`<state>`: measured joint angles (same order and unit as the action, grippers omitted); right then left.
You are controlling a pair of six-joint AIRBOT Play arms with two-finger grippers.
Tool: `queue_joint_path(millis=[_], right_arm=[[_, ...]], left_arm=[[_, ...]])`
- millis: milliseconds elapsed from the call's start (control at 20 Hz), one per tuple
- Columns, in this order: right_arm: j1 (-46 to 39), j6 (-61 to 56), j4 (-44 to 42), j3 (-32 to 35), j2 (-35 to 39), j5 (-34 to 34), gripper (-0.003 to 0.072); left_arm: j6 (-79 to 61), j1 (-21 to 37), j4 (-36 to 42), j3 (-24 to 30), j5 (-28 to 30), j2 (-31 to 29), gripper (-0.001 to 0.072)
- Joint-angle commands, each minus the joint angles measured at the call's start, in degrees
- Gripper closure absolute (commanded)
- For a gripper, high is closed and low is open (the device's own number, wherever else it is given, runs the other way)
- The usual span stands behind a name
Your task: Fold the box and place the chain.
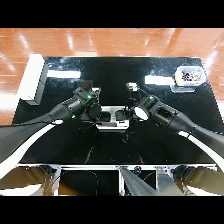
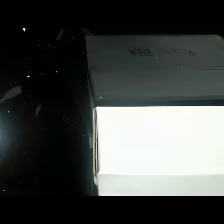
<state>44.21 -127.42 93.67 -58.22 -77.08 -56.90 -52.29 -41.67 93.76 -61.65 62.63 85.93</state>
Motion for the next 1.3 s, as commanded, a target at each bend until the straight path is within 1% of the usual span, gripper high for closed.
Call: queue_joint_path(millis=[0, 50, 650, 700, 1250], right_arm=[[0.9, -3.4, 2.8, -0.3, -1.3, -0.3, 0.0120], [0.9, -3.4, 2.4, -0.3, -1.8, -0.3, 0.0159], [1.6, -3.8, 1.2, -0.9, -4.6, 0.4, 0.0163], [1.6, -3.7, 1.1, -1.0, -4.6, 0.5, 0.0283], [1.6, -2.9, 0.9, -1.0, -7.1, 0.0, 0.0287]], left_arm=[[0.0, -0.3, 0.0, 0.0, 0.2, 0.0, 0.0690], [0.0, -0.3, 0.0, 0.0, 0.1, 0.0, 0.0690], [0.0, -0.4, 0.0, 0.0, 0.0, 0.0, 0.0690], [0.0, -0.4, -0.1, 0.0, 0.0, 0.0, 0.0690], [0.0, -0.4, 0.0, 0.0, 0.0, 0.0, 0.0690]])
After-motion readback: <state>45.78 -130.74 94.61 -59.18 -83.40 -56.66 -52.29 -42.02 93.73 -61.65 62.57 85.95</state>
